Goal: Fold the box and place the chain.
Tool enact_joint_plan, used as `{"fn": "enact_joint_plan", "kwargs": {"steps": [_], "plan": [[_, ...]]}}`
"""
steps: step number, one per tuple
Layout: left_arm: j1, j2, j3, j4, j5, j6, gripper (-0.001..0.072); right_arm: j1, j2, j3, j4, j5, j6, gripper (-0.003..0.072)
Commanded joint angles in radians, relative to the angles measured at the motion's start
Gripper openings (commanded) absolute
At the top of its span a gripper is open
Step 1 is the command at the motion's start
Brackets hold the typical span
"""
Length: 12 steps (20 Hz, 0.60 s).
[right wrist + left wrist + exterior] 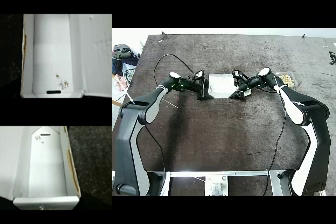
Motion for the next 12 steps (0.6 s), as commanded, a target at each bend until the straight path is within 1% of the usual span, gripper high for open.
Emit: {"fn": "enact_joint_plan", "kwargs": {"steps": [1,3,4,5,12], "plan": [[-0.002,-0.001,0.000,0.000,0.004,0.002,0.0715,0.000,0.000,0.001,0.000,0.000,0.000,0.0411],[-0.002,-0.001,0.000,0.000,0.003,0.008,0.0715,0.000,0.000,0.001,0.000,0.000,0.000,0.0411],[-0.002,-0.001,0.000,0.000,0.003,0.008,0.0699,0.000,0.000,0.001,0.000,0.000,0.000,0.0411],[-0.002,-0.001,0.000,0.000,0.003,0.008,0.0654,0.000,0.000,0.001,0.000,0.000,0.000,0.0411],[-0.002,-0.002,0.000,0.004,0.005,0.008,0.0652,0.000,0.000,0.001,0.000,0.000,0.000,0.0411]]}}
